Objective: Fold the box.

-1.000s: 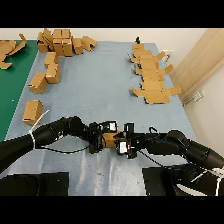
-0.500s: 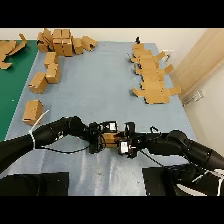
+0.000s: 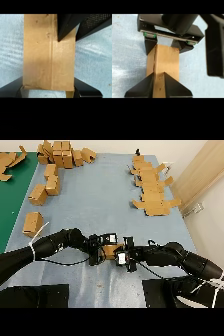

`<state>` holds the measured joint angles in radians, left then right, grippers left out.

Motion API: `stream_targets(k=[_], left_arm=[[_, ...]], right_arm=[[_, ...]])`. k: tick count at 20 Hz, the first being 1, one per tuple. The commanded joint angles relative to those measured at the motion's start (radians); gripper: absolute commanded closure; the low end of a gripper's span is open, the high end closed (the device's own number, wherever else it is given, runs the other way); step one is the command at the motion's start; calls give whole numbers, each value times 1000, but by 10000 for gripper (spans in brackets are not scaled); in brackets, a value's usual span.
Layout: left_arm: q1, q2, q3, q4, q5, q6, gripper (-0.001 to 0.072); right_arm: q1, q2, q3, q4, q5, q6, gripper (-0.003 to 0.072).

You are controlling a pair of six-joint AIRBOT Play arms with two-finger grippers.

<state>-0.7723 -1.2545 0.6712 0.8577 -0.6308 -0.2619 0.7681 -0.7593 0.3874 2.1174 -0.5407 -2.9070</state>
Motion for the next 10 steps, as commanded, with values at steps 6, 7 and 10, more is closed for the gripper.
stream_targets(k=[6,7,10], left_arm=[[-1,0,1,0,0,-1,190],[-1,0,1,0,0,-1,190],[-1,-1,1,0,0,-1,190]], right_arm=[[1,-18,0,18,-28,1,479],[1,-18,0,18,-28,1,441],[1,-18,0,18,-28,1,296]])
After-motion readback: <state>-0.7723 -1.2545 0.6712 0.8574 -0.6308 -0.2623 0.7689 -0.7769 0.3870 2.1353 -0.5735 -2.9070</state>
